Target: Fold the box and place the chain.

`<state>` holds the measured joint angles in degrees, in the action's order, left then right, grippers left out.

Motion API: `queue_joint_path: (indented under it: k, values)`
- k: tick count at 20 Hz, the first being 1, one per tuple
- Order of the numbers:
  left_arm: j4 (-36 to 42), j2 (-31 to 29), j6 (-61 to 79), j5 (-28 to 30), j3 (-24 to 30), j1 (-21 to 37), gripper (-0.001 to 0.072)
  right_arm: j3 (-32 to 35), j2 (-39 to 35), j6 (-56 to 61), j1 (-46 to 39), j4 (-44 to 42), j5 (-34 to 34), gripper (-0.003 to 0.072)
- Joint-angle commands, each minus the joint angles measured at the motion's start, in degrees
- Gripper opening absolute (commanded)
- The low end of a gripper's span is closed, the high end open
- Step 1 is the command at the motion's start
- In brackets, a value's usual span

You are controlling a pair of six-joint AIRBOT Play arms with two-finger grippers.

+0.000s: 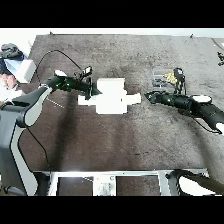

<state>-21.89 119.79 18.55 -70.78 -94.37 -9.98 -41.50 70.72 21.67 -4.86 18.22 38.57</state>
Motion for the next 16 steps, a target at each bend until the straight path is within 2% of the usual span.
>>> queue_joint_path:
  k: [1, 6, 9, 10, 11, 12, 16]
  values:
    - [0.3, 0.5, 1.5, 3.0, 1.2, -0.1, 0.001, 0.0, 0.1, -1.9, 0.0, 1.3, 0.1, 0.0401]
    - [-0.3, 1.4, 2.1, 2.1, 1.2, -0.1, 0.0012, 0.0, 0.1, -9.6, 0.0, 1.3, 0.3, 0.0401]
    - [-0.3, 1.4, 2.1, 2.3, 1.2, -0.1, 0.0013, 0.0, 0.1, -18.2, 0.0, 1.2, 2.7, 0.0403]
    - [-0.3, 1.4, 2.1, 2.4, 1.2, -0.1, 0.0013, 0.0, 0.1, -21.2, 0.2, 1.2, 3.2, 0.0429]
    - [-0.3, 1.4, 2.1, 2.4, 1.2, -0.1, 0.0013, 0.0, 0.1, -24.4, 0.7, 1.3, 3.5, 0.0516]
    - [-0.3, 1.4, 2.1, 2.4, 1.2, -0.1, 0.0013, 0.0, 0.1, -27.1, 1.5, 1.2, 3.5, 0.0546]
    - [0.0, 1.4, 2.1, 2.4, 1.2, -0.1, 0.0013, 0.0, 1.8, -40.8, 8.7, 1.1, 3.0, 0.0546]
